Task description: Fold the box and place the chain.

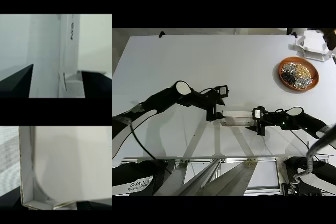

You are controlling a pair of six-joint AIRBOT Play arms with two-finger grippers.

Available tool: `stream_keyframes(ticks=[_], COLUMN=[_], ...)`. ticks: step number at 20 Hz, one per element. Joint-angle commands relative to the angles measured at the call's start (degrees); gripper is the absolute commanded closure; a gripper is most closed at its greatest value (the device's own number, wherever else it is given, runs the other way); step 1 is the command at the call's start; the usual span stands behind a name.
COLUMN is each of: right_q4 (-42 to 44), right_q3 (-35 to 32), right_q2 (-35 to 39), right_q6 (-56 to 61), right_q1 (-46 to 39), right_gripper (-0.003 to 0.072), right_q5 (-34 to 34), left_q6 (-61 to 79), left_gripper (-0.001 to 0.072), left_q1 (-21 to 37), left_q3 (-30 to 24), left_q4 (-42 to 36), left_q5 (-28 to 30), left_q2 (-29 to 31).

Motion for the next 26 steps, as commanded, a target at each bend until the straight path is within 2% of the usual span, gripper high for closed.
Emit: stream_keyframes(ticks=[1,2,3,5,8,10,14,16,18,21,26], right_q4=[0.0,0.0,0.0,0.0,0.0,0.0,0.0,0.0,0.0,0.0,0.0], right_q3=[0.0,0.0,0.0,0.0,0.0,0.0,0.0,0.0,0.0,0.0,0.0], right_q2=[0.0,0.0,0.0,0.0,0.0,0.0,0.0,0.0,0.1,0.0,0.0], right_q6=[0.0,0.0,0.0,0.0,0.0,0.0,0.0,0.0,0.0,0.0,0.0], right_q1=[0.0,0.0,0.0,0.0,0.0,0.0,0.0,0.0,0.0,0.0,0.0], right_gripper=[0.0364,0.0364,0.0364,0.0364,0.0364,0.0364,0.0364,0.0364,0.0364,0.0364,0.0364], right_q5=[0.0,0.0,0.0,0.0,0.0,0.0,0.0,0.0,0.1,0.0,0.0], left_q6=[-10.0,-13.2,-15.0,-15.2,-16.4,-16.3,-24.4,-28.4,-32.9,-35.6,-36.4], left_gripper=[0.0194,0.0429,0.0716,0.0709,0.0709,0.0709,0.0709,0.0710,0.0710,0.0710,0.0709], left_q1=[2.9,2.9,2.3,-0.7,-7.8,-12.5,-16.9,-16.6,-16.2,-16.2,-16.5], left_q3=[0.0,0.0,0.0,0.0,0.0,0.0,0.0,0.0,0.0,0.0,0.0], left_q4=[4.3,4.1,3.7,3.3,3.3,3.3,2.2,1.0,1.1,1.1,1.2], left_q5=[-7.8,-10.7,-14.3,-19.1,-16.8,-9.1,17.0,25.4,31.0,31.6,25.4], left_q2=[5.0,5.9,6.4,6.1,5.3,4.9,4.8,4.4,3.2,-0.4,-7.0])
